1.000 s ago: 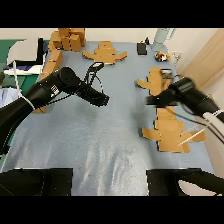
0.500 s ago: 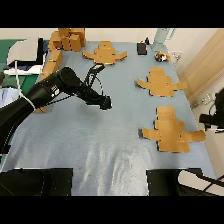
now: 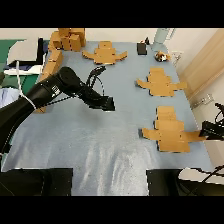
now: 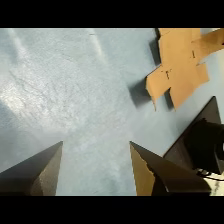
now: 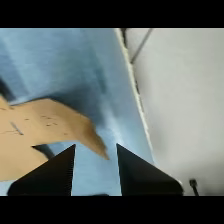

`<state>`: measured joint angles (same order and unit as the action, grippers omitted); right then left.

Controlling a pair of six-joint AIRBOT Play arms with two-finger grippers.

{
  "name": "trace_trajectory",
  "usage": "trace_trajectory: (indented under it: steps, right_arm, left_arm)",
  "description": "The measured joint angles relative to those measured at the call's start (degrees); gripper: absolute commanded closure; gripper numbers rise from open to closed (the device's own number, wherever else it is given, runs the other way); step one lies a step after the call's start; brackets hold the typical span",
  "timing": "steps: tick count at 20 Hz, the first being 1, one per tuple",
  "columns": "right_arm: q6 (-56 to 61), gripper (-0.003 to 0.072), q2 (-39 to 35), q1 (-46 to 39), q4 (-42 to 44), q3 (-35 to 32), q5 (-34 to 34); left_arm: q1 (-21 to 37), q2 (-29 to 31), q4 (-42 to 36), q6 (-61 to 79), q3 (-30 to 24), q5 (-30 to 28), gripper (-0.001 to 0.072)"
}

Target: Fold the box.

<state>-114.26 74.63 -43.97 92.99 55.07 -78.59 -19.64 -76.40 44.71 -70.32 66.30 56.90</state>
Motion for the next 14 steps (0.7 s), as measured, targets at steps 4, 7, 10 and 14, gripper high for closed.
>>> trace_trajectory:
  steps: [4,7,10,14]
  right_arm:
    - [-5.31,0.0683,0.46,-0.48,10.03,-0.02,-2.29]
    - [-5.99,0.0683,0.59,-0.20,19.52,-0.07,-4.55]
    - [-2.45,0.0683,0.59,3.21,28.57,-0.11,-5.99]
    - [3.52,0.0683,-1.84,13.09,34.75,-3.37,-4.15]
  left_arm:
    - [0.00,0.00,-1.99,0.13,0.00,0.02,0.0076]
    - [0.07,0.00,-2.80,1.01,0.00,-1.81,0.0076]
    - [0.20,0.00,-3.91,1.53,0.17,-3.61,0.0075]
    - [2.51,1.46,-4.70,1.99,0.61,-1.66,0.0075]
